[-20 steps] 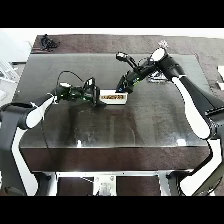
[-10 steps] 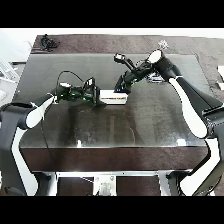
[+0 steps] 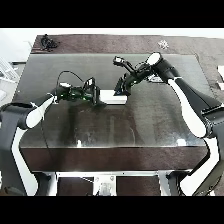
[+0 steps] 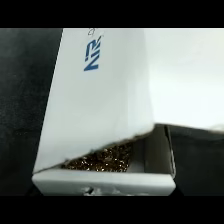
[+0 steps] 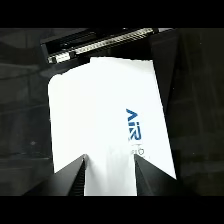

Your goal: Fold the box and place the chain.

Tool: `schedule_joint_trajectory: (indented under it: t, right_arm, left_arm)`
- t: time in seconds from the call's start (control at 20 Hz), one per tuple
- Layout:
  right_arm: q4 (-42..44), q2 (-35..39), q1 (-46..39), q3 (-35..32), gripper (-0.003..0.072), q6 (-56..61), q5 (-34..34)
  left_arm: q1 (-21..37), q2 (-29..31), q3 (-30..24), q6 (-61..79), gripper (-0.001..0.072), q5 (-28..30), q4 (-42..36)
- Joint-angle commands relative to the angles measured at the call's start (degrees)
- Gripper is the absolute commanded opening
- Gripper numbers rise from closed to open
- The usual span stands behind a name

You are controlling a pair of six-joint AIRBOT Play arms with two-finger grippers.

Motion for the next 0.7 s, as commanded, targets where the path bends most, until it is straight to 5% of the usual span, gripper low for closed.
schedule_joint_trajectory:
  t: [0.0, 0.3, 0.65]
  right_arm:
    - [0.0, 0.0, -0.1, -0.3, 0.0377, -1.2, -2.1]
    - [0.0, 0.0, 0.0, -0.3, 0.0376, -3.3, -3.4]
    - [0.6, 1.0, -1.0, -0.3, 0.0376, -3.5, 3.6]
  left_arm:
    - [0.0, 0.0, 0.0, 0.0, 0.0627, 0.0, 0.0]
    - [0.0, 0.0, 0.0, 0.0, 0.0627, 0.0, 0.0]
    - [0.0, 0.0, 0.0, 0.0, 0.0627, 0.0, 0.0]
